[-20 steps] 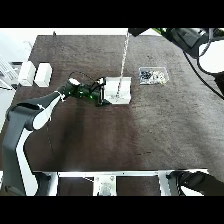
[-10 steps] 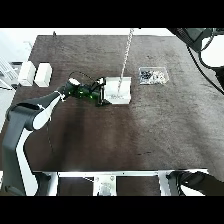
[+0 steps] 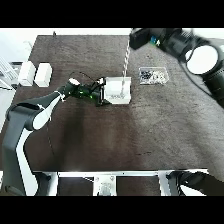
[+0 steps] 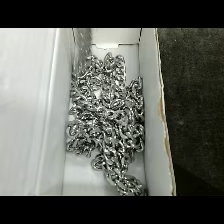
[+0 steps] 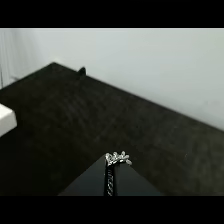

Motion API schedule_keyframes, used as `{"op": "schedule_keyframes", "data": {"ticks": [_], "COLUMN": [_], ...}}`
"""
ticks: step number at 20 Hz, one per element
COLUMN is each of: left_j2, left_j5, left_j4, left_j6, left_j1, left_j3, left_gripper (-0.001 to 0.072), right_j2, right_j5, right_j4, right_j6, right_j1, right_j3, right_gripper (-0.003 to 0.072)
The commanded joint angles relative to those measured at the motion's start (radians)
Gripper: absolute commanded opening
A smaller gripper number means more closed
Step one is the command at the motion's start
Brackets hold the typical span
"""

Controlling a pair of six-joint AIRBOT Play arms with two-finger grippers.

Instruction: Fold the box and place the chain.

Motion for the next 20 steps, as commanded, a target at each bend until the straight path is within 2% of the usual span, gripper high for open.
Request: {"op": "schedule_keyframes", "data": {"ticks": [1, 3, 6, 8, 11, 12, 13, 14, 15, 20], "left_j2": [-0.001, -0.001, -0.001, -0.001, -0.001, -0.001, -0.001, -0.001, -0.001, -0.001], "left_j5": [0.001, 0.002, 0.002, 0.001, 0.001, 0.001, 0.001, 0.001, 0.001, 0.002], "left_j4": [0.000, 0.000, 0.000, 0.000, 0.000, 0.000, 0.000, 0.000, 0.000, 0.000], "left_j6": [0.000, 0.000, 0.000, 0.000, 0.000, 0.000, 0.000, 0.000, 0.000, 0.000], "left_j1": [0.001, 0.001, 0.001, 0.001, 0.001, 0.001, 0.001, 0.001, 0.001, 0.001], "left_j3": [0.000, 0.000, 0.000, 0.000, 0.000, 0.000, 0.000, 0.000, 0.000, 0.000], "left_gripper": [0.0426, 0.0426, 0.0426, 0.0426, 0.0426, 0.0426, 0.0426, 0.0426, 0.0426, 0.0426], "right_j2": [0.000, -0.003, -0.061, -0.146, -0.261, -0.273, -0.272, -0.265, -0.251, -0.099], "right_j5": [0.019, 0.002, -0.101, -0.137, -0.136, -0.133, -0.133, -0.133, -0.133, -0.132], "right_j4": [0.004, 0.027, 0.069, 0.071, 0.076, 0.082, 0.082, 0.080, 0.077, 0.077], "right_j6": [0.085, 0.117, 0.123, 0.123, 0.124, 0.127, 0.126, 0.126, 0.126, 0.082], "right_j1": [0.000, 0.000, 0.000, 0.000, 0.000, -0.001, -0.001, -0.001, -0.004, -0.075], "right_j3": [-0.157, -0.267, -0.415, -0.457, -0.456, -0.456, -0.455, -0.449, -0.439, -0.374], "right_gripper": [0.0008, 0.0008, 0.0008, 0.0008, 0.0009, 0.0040, 0.0239, 0.0312, 0.0285, 0.0294]}}
